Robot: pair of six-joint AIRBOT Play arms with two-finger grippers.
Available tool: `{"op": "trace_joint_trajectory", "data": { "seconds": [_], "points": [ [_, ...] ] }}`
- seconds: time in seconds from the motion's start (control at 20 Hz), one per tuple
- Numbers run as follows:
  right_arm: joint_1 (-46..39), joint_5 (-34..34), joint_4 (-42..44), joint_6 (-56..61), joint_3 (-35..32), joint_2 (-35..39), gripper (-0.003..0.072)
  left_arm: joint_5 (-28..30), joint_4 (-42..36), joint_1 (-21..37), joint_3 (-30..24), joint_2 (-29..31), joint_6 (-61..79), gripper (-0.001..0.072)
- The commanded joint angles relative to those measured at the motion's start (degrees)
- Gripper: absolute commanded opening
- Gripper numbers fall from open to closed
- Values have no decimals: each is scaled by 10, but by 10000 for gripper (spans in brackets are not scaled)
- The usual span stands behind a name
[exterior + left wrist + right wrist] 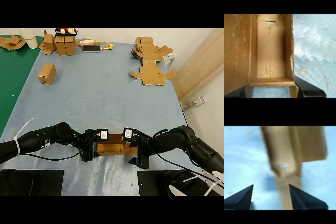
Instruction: Fold the box.
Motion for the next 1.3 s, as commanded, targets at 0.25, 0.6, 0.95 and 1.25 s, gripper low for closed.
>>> {"op": "trace_joint_trajectory", "data": {
  "seconds": [0.25, 0.6, 0.95, 1.25],
  "points": [
    [3, -101, 117, 403, 0, 92, 610, 0, 0, 0, 0, 0, 0, 345],
    [5, -33, 110, 541, -1, 72, 522, 0, 0, 0, 0, 0, 0, 345],
    [-20, 64, 110, 450, 58, -57, 1, 0, 0, 0, 0, 0, 0, 345],
    [-111, 94, 222, 292, 175, -275, 0, 0, 0, 0, 0, 0, 0, 345]
  ]
}}
